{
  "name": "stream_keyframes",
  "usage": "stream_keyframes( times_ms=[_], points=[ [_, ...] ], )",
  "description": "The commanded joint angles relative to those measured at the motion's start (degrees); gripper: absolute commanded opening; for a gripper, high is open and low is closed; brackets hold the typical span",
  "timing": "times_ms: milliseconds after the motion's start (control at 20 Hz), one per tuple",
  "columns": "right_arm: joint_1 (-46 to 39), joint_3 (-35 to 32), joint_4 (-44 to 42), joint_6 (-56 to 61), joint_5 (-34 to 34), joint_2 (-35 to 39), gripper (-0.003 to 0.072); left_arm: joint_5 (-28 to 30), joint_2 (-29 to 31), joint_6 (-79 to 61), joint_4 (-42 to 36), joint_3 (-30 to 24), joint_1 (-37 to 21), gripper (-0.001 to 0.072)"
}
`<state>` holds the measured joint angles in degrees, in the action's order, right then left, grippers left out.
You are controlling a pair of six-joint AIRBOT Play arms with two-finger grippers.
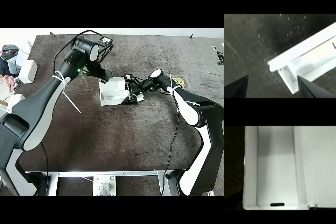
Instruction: Fold the box and place the chain.
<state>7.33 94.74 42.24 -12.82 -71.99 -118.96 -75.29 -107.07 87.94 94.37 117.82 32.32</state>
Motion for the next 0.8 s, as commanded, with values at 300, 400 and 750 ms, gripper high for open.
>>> stream_keyframes(
  times_ms=[300, 400, 750],
  points=[
    [-0.02, 0.00, 0.00, 0.02, -0.04, 0.02, 0.0439, 7.26, 0.44, -60.11, -53.46, -8.46, -19.43, 0.0657],
    [-0.02, 0.00, 0.00, 0.00, -0.02, 0.00, 0.0440, 8.35, 0.35, -68.00, -57.51, -14.34, -22.16, 0.0659],
    [-0.02, 0.00, 0.00, 0.00, -0.04, 0.00, 0.0439, 9.70, -2.10, -98.12, -60.19, -30.71, -22.77, 0.0720]
  ],
)
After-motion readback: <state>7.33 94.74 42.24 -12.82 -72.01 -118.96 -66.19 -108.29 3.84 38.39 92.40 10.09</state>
